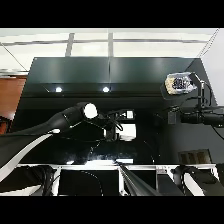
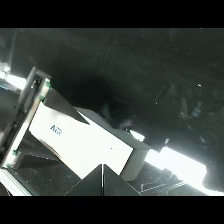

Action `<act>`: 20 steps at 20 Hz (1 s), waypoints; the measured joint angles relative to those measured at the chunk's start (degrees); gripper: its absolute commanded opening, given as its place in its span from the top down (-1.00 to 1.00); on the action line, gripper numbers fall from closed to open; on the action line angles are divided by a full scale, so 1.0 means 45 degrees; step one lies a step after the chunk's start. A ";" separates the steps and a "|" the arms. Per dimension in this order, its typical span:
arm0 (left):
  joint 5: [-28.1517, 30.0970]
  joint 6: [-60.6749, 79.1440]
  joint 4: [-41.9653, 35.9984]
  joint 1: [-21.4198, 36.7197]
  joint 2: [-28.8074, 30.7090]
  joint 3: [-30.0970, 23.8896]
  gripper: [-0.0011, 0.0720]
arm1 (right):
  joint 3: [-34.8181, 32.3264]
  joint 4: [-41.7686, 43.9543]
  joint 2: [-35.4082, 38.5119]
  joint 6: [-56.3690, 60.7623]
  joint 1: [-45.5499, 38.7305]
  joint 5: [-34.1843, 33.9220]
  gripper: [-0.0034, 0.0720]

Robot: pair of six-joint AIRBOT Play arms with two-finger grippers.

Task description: Fold the box and place the chain.

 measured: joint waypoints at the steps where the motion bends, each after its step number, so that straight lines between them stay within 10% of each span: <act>1: 0.0146 0.0000 0.0121 -0.0092 -0.0107 -0.0005 -0.98 | 0.0000 0.0000 0.0000 -0.0005 0.0000 0.0000 0.89; 4: 0.0719 0.0034 0.0306 -0.0355 -0.0413 -0.0005 -0.82 | 0.0000 0.0000 0.0000 0.0000 0.0000 -0.0019 0.89; 6: 0.0952 0.0136 0.0471 -0.0452 -0.0471 0.0000 0.38 | 0.0000 0.0000 0.0000 0.0000 0.0000 -0.0058 0.89; 13: 0.0597 -0.1103 0.1180 0.1409 0.0680 0.0005 0.35 | 0.0000 0.0005 0.0000 0.0005 0.0000 -0.0107 0.89; 20: 0.0583 -0.4065 0.3235 0.8179 0.1253 0.0534 0.35 | 0.0000 0.0010 0.0000 0.0219 0.0000 -0.0350 0.89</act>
